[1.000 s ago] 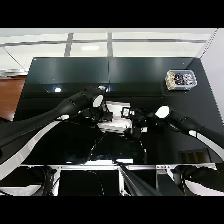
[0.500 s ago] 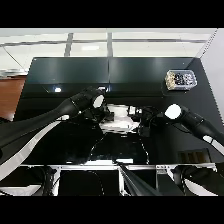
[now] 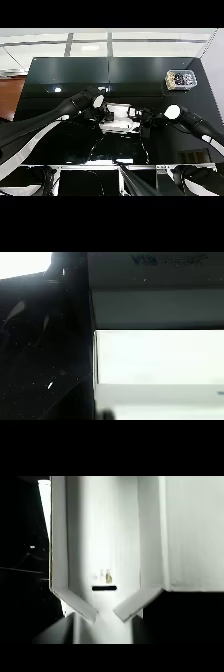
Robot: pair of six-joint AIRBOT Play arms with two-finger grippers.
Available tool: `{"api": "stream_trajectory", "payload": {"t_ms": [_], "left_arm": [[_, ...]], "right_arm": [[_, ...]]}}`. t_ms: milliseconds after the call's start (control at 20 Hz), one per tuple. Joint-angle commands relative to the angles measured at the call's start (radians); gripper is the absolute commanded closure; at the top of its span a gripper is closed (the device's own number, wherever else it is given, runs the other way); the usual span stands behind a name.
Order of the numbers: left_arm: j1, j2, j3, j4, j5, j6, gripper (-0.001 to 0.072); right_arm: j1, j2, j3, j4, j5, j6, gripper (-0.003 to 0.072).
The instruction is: Fold the box and place the chain.
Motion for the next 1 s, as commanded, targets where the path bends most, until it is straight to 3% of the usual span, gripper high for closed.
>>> {"api": "stream_trajectory", "payload": {"t_ms": [0,50,550,600,650,700,750,800,850,900,950], "left_arm": [[0.000,0.000,0.001,0.000,-0.008,0.000,0.0684],[0.000,0.000,0.001,0.000,-0.010,0.000,0.0684],[0.000,0.000,0.001,0.000,-0.008,0.000,0.0684],[0.000,0.000,0.001,0.000,-0.008,0.000,0.0683],[0.000,0.000,0.001,0.000,-0.008,0.000,0.0683],[0.000,0.000,0.001,0.000,-0.008,0.000,0.0684],[0.000,0.000,0.001,0.000,-0.008,0.000,0.0683],[0.000,0.000,0.001,0.000,-0.008,0.000,0.0683],[0.000,0.000,0.001,0.000,-0.008,0.000,0.0683],[0.000,0.000,0.001,0.000,-0.008,0.000,0.0683],[0.000,0.000,0.001,0.000,-0.008,0.000,0.0684]], "right_arm": [[0.017,-0.027,0.000,0.104,-0.029,-0.008,0.0467],[0.018,-0.027,0.000,0.121,-0.027,-0.008,0.0562],[0.022,-0.081,-0.001,0.322,-0.035,0.015,0.0558],[0.022,-0.083,-0.002,0.321,-0.034,0.019,0.0538],[0.022,-0.083,-0.003,0.321,-0.035,0.029,0.0265],[0.022,-0.083,-0.003,0.313,-0.034,0.038,0.0222],[0.022,-0.082,-0.003,0.297,-0.029,0.055,0.0409],[0.022,-0.083,-0.003,0.285,-0.027,0.070,0.0411],[0.022,-0.082,-0.003,0.283,-0.027,0.092,0.0300],[0.022,-0.081,-0.003,0.274,-0.024,0.116,0.0399],[0.019,-0.075,0.000,0.254,-0.008,0.161,0.0673]]}}
